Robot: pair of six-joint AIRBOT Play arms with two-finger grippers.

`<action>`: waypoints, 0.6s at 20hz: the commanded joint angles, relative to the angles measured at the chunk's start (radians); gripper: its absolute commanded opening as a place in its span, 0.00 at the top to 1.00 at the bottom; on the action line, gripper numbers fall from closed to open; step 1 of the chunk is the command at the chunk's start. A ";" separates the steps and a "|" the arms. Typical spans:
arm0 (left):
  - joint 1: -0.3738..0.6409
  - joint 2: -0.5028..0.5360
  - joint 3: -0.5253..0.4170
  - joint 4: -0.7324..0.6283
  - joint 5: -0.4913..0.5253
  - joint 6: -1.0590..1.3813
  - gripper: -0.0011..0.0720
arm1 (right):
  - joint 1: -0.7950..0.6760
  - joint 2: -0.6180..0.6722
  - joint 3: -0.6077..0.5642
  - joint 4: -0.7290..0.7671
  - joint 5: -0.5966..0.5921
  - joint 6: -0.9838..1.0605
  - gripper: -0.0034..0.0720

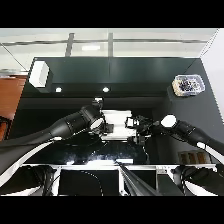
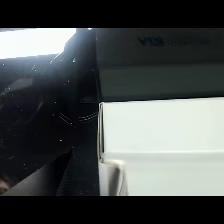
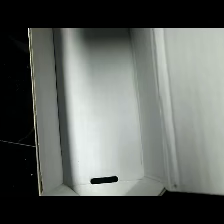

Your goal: Fold the box and place the chain.

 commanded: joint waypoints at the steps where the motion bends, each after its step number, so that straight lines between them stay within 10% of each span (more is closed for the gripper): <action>1: -0.001 -0.014 0.012 -0.003 -0.002 -0.029 0.51 | 0.000 0.001 0.000 0.000 0.000 0.000 0.31; 7: 0.000 -0.025 0.020 -0.003 -0.002 -0.035 0.53 | 0.000 0.001 0.000 0.000 0.000 0.000 0.31; 12: 0.000 -0.025 0.022 -0.011 0.034 -0.035 0.79 | 0.000 0.001 0.000 0.000 0.000 0.000 0.31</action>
